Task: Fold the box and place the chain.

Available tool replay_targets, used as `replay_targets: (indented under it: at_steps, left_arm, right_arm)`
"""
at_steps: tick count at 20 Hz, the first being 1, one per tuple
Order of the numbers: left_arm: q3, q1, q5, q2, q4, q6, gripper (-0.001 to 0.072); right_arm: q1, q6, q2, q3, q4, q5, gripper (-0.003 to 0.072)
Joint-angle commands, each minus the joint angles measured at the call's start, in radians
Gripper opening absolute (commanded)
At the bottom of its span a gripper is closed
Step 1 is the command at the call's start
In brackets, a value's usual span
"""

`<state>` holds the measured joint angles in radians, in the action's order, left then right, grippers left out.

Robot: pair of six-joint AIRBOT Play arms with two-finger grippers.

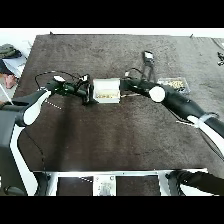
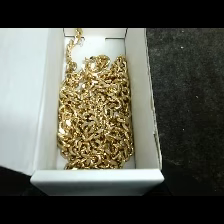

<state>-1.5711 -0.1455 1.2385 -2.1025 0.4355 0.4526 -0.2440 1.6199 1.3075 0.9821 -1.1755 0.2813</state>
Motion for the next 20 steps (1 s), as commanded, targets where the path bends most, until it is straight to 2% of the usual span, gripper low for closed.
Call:
replay_targets:
  at_steps: [1, 2, 3, 5, 9, 16, 17, 18, 19, 20]
  left_arm:
    - [0.000, 0.001, 0.000, 0.000, 0.000, 0.000, 0.0406]
    - [0.000, 0.001, 0.000, 0.000, 0.000, 0.000, 0.0406]
    - [0.000, 0.001, 0.000, 0.000, 0.000, 0.000, 0.0406]
    - [0.000, 0.001, 0.000, 0.000, 0.000, 0.000, 0.0407]
    - [0.000, 0.001, 0.000, 0.001, 0.000, 0.000, 0.0406]
    - [0.000, 0.001, 0.000, 0.001, 0.000, 0.000, 0.0407]
    - [0.000, 0.001, 0.000, 0.001, 0.000, 0.000, 0.0406]
    - [0.000, 0.001, 0.000, 0.000, 0.000, 0.000, 0.0407]
    - [0.000, 0.001, 0.000, 0.000, 0.000, 0.000, 0.0406]
    - [0.000, 0.001, 0.000, 0.001, 0.000, 0.000, 0.0406]
  right_arm:
    - [0.154, 0.051, -0.112, -0.193, -0.010, 0.033, 0.0201]
    - [0.213, 0.088, -0.117, -0.239, -0.010, 0.033, 0.0338]
    - [0.261, 0.098, -0.111, -0.270, -0.011, 0.025, 0.0369]
    - [0.326, 0.102, -0.069, -0.298, -0.010, -0.039, 0.0369]
    - [0.373, 0.162, 0.064, -0.273, -0.002, -0.183, 0.0369]
    - [0.373, 0.164, 0.289, -0.077, 0.092, -0.210, 0.0368]
    - [0.364, 0.164, 0.307, -0.053, 0.091, -0.202, 0.0357]
    - [0.356, 0.152, 0.313, -0.043, 0.091, -0.197, 0.0194]
    - [0.343, 0.153, 0.312, -0.040, 0.091, -0.201, 0.0090]
    - [0.329, 0.152, 0.307, -0.039, 0.089, -0.199, 0.0055]
